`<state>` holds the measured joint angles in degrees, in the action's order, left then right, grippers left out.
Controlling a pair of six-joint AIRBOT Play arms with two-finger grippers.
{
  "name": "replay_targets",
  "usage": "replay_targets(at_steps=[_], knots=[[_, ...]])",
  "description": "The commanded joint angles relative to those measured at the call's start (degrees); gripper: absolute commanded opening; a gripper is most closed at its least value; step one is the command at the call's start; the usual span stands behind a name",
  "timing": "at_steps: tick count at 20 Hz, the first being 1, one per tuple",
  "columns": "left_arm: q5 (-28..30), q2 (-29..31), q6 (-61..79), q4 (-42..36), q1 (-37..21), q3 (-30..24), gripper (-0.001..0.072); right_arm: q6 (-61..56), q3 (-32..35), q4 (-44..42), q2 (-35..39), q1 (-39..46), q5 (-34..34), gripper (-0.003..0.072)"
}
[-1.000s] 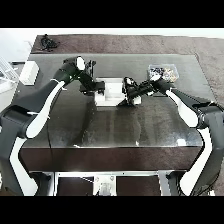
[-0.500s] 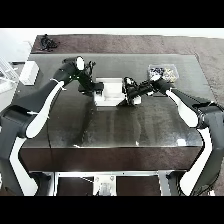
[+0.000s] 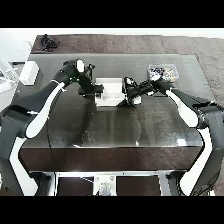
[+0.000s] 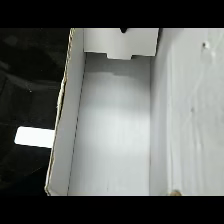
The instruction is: Fold the box and place the chain.
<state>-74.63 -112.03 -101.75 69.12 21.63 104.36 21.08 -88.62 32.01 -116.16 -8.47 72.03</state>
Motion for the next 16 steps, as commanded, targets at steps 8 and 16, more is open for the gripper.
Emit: replay_targets(at_steps=[8,16], knots=[[1.46,-1.01,-5.33,-1.84,0.85,-0.17,0.0477,0.00,0.00,-0.02,0.00,-0.02,0.02,0.0584],[0.50,-1.73,-7.76,-0.50,1.60,-0.17,0.0464,0.00,0.00,-0.02,0.00,-0.02,0.02,0.0584]])
